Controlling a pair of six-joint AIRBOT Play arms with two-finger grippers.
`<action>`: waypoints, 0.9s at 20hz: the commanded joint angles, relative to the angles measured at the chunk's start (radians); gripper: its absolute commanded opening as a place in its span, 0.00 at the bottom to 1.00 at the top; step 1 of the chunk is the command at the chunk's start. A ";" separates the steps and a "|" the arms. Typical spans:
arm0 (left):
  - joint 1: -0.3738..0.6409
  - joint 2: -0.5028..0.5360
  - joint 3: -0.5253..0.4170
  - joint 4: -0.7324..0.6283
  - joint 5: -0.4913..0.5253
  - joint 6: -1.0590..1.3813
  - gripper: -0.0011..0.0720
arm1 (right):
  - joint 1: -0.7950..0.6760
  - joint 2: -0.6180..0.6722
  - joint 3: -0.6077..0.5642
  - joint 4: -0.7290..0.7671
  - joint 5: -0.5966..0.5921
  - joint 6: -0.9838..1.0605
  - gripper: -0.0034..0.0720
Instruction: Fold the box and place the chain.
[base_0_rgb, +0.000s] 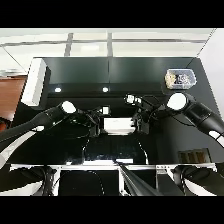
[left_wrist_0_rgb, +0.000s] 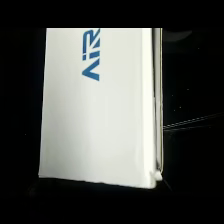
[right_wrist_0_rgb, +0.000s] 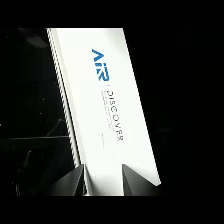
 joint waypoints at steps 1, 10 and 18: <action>-0.001 0.000 0.000 0.000 0.001 0.000 0.56 | 0.001 -0.006 -0.012 0.000 -0.004 0.009 0.41; -0.001 0.000 0.000 0.000 0.001 0.000 0.56 | 0.008 -0.013 -0.027 -0.001 -0.051 0.099 0.41; -0.001 0.000 0.000 0.000 0.002 0.000 0.56 | -0.145 0.095 0.057 0.012 0.219 0.564 0.06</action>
